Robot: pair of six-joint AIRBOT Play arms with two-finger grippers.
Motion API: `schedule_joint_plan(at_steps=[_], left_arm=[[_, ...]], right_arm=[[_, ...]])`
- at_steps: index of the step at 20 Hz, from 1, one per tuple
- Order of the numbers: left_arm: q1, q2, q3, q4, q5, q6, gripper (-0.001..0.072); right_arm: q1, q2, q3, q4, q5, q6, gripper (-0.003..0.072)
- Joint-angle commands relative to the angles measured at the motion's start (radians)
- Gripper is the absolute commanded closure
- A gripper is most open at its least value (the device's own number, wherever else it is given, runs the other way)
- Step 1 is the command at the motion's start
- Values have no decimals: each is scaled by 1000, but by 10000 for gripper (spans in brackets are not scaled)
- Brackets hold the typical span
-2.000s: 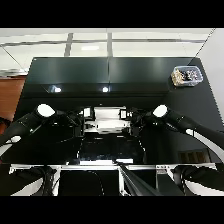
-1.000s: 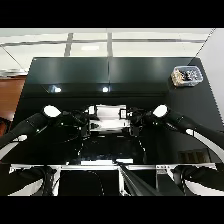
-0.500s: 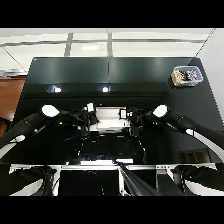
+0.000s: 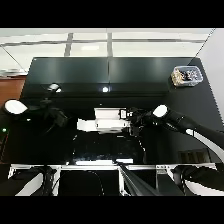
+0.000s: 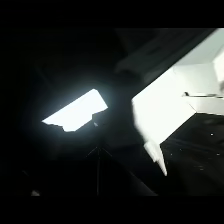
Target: Fold the box and place the chain.
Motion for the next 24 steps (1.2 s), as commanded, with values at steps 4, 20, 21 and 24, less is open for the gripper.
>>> schedule_joint_plan(at_steps=[4,20,21,24], left_arm=[[256,-84,1,-105,-272,-375,686],[64,-327,2,-128,-97,-334,685],[32,-333,2,-166,-67,-334,685],[-71,-353,2,-253,-2,-317,685]], right_arm=[[1,0,1,0,-1,0,446],[1,0,1,0,-1,0,446],[1,0,1,0,-1,0,446],[1,0,1,0,-1,0,446]])
